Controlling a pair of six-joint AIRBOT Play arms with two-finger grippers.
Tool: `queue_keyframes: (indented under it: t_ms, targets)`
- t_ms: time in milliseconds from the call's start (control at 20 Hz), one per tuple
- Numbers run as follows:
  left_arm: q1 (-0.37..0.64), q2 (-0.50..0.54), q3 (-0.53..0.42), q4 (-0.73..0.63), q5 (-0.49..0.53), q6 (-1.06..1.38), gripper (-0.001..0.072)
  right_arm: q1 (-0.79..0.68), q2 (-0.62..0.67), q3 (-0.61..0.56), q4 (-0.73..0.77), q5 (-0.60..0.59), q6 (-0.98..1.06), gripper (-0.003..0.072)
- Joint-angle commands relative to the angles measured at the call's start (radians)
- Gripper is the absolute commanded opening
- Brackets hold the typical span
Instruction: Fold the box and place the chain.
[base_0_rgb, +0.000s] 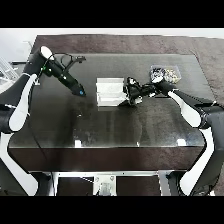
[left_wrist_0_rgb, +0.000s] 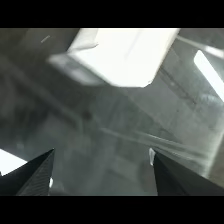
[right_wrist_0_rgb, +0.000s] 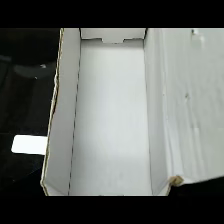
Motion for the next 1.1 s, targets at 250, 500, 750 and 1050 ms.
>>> queue_keyframes:
  t_ms: [250, 500, 750, 1050]
  targets:
    - [0.007, 0.001, -0.272, -0.236, 0.282, 0.711, 0.0711, 0.0, 0.0, 0.0, 0.0, 0.0, 0.0, 0.0585]
    - [0.007, 0.0, -0.33, -0.352, 0.37, 0.908, 0.0713, 0.0, 0.0, 0.0, 0.0, 0.0, 0.0, 0.0584]
    - [0.005, -0.002, -0.364, -0.46, 0.372, 1.064, 0.072, 0.0, 0.0, 0.0, 0.0, 0.0, 0.0, 0.0584]
    - [0.005, -0.005, -0.375, -0.487, 0.34, 1.062, 0.072, 0.0, 0.0, 0.0, 0.0, 0.0, 0.0, 0.0585]
